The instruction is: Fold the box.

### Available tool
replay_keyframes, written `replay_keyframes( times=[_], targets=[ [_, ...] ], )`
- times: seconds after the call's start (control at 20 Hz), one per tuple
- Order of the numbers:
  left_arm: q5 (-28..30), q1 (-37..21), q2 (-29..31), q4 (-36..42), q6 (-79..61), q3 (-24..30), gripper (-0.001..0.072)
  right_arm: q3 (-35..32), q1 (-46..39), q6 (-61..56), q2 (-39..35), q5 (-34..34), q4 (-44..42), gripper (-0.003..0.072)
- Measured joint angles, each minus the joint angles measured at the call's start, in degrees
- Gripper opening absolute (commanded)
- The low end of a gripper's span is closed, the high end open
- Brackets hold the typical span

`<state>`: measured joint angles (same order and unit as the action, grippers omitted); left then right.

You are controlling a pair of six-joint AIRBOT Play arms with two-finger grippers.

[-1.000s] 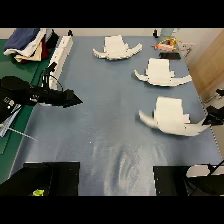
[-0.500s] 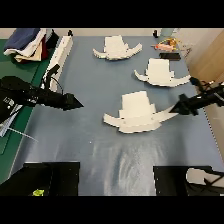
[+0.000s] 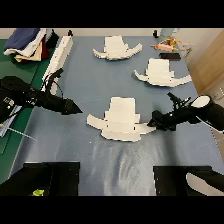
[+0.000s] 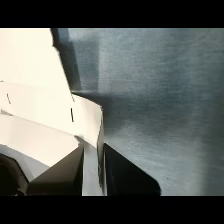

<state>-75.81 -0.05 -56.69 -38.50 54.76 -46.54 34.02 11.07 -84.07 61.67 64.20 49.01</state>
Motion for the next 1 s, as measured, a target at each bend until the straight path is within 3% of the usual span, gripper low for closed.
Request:
replay_keyframes(
  times=[0.35, 0.45, 0.65, 0.7, 0.75, 0.8, 1.0],
  targets=[
    [-0.2, 0.0, 0.0, -0.3, -0.1, 0.0, 0.0015, -1.6, 1.4, -0.5, 3.3, -2.2, 0.2, 0.0200],
    [-0.4, 0.0, 0.0, -0.2, -0.1, 0.0, 0.0014, -1.6, 1.4, 2.3, 4.4, -2.3, -1.7, 0.0024],
    [0.1, -0.1, 0.0, -0.4, -0.1, 0.0, 0.0016, -1.4, 1.6, 10.5, 5.4, -1.7, -7.2, -0.0001],
    [0.9, -0.1, 0.0, -0.2, -0.1, 0.0, 0.0083, -1.7, 1.9, 12.5, 5.2, -0.9, -8.2, -0.0001],
    [1.0, -0.1, 0.0, -0.3, -0.1, 0.0, 0.0415, -2.3, 2.6, 14.3, 4.6, 0.1, -9.0, -0.0001],
    [1.4, -0.1, 0.0, -0.3, 0.1, 0.0, 0.0543, -3.5, 3.5, 16.1, 3.6, 0.2, -9.4, -0.0001],
    [2.5, -0.1, -0.5, -0.3, 0.1, 0.4, 0.0519, -9.0, 9.0, 20.9, -3.2, -5.3, -10.4, -0.0001]
  ],
)
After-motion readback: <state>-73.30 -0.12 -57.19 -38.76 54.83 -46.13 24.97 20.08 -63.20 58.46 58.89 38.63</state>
